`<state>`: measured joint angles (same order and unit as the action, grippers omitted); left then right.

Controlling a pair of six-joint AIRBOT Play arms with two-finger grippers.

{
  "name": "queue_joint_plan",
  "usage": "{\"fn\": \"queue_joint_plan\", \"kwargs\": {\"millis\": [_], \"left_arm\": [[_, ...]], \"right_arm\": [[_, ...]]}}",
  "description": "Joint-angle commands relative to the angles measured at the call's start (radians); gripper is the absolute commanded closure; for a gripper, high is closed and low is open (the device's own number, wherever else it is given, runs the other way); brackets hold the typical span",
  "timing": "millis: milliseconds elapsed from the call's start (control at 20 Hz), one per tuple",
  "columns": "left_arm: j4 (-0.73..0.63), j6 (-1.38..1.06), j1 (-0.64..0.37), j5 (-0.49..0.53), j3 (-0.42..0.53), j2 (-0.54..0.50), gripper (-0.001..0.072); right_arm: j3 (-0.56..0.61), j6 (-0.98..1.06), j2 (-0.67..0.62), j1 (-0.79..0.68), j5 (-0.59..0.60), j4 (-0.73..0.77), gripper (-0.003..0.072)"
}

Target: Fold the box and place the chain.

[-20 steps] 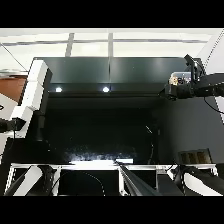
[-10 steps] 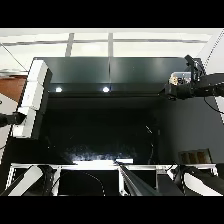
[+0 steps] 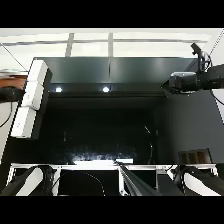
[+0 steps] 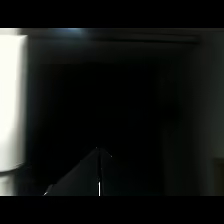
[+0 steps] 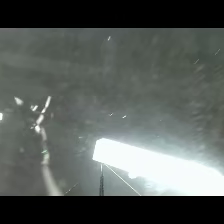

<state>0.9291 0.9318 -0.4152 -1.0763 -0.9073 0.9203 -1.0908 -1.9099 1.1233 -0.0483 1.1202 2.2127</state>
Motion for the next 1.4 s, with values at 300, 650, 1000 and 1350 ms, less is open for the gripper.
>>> {"fn": "queue_joint_plan", "kwargs": {"millis": [300, 650, 1000, 1350], "left_arm": [[0.335, 0.544, 0.653, 0.536, 0.255, -0.095, 0.0686], [0.335, 0.436, 0.534, 0.511, 0.317, -0.177, 0.0681], [0.335, 0.436, 0.535, 0.497, 0.317, -0.177, 0.0681], [0.335, 0.436, 0.535, 0.497, 0.317, -0.177, 0.0681]], "right_arm": [[0.439, 0.735, -0.17, 0.271, -0.644, -0.73, 0.0669], [0.487, 0.615, -0.19, 0.184, -0.671, -0.798, 0.0669], [0.487, 0.615, -0.19, 0.183, -0.671, -0.797, 0.0669], [0.487, 0.615, -0.19, 0.183, -0.671, -0.797, 0.0669]]}}
